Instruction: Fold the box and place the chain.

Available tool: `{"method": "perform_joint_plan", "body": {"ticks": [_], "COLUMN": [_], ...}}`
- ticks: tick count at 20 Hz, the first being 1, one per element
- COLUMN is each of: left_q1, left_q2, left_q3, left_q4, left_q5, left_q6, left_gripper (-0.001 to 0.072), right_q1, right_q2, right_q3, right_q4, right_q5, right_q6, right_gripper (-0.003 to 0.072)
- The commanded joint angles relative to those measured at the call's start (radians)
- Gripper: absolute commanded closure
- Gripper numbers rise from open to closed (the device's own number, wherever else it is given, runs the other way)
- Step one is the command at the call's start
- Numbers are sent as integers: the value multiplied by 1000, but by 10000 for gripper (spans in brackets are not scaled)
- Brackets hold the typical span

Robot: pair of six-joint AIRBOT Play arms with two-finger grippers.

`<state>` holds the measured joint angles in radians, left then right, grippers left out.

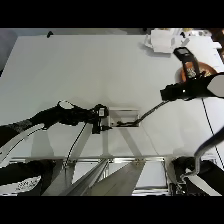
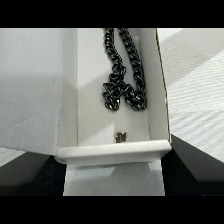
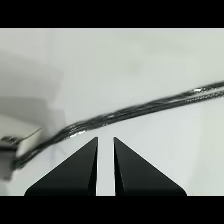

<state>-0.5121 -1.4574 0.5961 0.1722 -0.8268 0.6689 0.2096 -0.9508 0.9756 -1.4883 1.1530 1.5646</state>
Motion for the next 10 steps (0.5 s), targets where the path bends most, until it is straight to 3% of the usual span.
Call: {"method": "perform_joint_plan", "body": {"ticks": [1, 2, 3, 7, 10], "left_q1": [0, 0, 0, 0, 0], "left_q2": [0, 0, 0, 0, 0], "left_q3": [0, 0, 0, 0, 0], "left_q4": [0, 0, 0, 0, 0], "left_q5": [0, 0, 0, 0, 0], "left_q6": [0, 0, 0, 0, 0], "left_gripper": [572, 572, 572, 572, 572], "right_q1": [-150, -161, -162, -162, -162], "right_q2": [-76, -116, -162, -330, -424], "right_q3": [4, 4, 4, 4, 4], "right_q4": [-34, -34, -33, -22, -16], "right_q5": [-61, -75, -93, -175, -169], "right_q6": [-12, -35, -56, -57, -54], "right_gripper": [447, 339, 328, 331, 353]}}
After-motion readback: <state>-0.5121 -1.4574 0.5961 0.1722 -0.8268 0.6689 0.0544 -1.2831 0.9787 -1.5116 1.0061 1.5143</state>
